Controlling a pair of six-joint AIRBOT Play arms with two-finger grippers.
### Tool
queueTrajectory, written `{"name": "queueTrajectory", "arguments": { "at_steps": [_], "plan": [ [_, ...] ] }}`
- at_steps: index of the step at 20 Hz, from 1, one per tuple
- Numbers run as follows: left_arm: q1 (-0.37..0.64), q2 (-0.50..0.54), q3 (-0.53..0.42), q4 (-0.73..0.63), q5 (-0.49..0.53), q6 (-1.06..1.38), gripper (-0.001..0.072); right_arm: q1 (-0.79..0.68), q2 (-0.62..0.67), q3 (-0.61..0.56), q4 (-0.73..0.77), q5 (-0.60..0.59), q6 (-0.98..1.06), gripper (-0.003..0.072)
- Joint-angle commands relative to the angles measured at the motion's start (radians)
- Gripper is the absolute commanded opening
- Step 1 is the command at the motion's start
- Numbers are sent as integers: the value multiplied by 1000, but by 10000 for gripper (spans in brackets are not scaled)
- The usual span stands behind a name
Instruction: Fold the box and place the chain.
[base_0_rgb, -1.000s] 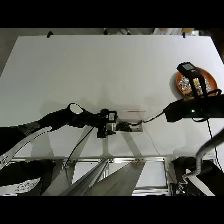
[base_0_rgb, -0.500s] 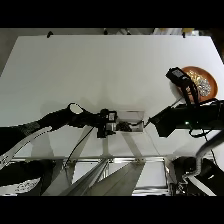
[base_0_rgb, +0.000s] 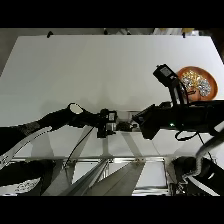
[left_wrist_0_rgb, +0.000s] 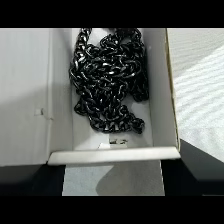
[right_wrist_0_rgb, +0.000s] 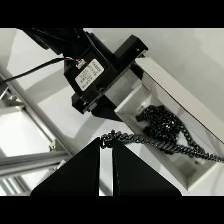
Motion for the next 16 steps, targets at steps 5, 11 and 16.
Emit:
{"name": "queueTrajectory", "arguments": {
  "at_steps": [5,11,16],
  "plan": [
    [0,0,0,0,0,0,334,31,-150,-3,-60,-42,21,19],
    [0,0,0,0,0,0,334,31,-296,-16,-86,-50,20,20],
    [0,0,0,0,0,0,334,31,-360,-16,-85,-50,20,196]
  ]
}}
